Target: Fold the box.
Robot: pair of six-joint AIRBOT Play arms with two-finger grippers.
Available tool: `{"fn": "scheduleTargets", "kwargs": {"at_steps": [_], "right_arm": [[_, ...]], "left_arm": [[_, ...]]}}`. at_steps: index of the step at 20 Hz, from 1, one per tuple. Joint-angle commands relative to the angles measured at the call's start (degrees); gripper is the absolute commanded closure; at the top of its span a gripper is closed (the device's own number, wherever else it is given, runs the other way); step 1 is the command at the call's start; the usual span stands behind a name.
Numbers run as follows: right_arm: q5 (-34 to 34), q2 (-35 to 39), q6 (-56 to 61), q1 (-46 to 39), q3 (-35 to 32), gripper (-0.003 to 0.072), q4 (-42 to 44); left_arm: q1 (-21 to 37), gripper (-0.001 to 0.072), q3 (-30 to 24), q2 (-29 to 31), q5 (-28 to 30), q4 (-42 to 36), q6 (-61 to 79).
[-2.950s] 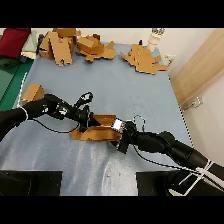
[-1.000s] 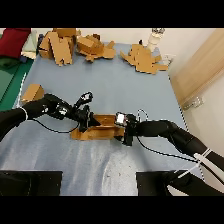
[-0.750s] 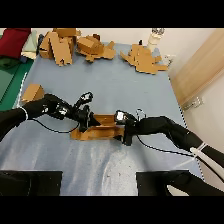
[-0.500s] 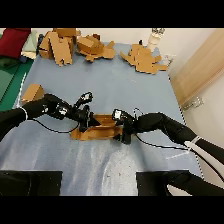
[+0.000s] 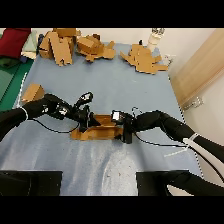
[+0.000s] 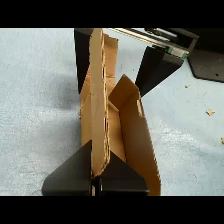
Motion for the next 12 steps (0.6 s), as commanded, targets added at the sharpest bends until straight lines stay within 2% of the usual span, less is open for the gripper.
{"fn": "scheduleTargets", "kwargs": {"at_steps": [1,8,12], "right_arm": [[0.7,0.0,0.0,1.8,0.9,-0.0018,-4.9],[1.2,-0.3,0.0,4.3,1.6,-0.0018,-5.7],[2.8,-1.5,0.0,4.3,1.3,-0.0018,-2.1]], "left_arm": [[0.0,0.0697,0.0,0.0,0.0,0.0,0.0],[0.0,0.0697,0.0,0.0,0.0,0.0,0.0],[0.0,0.0697,0.0,0.0,0.0,0.0,0.0]]}}
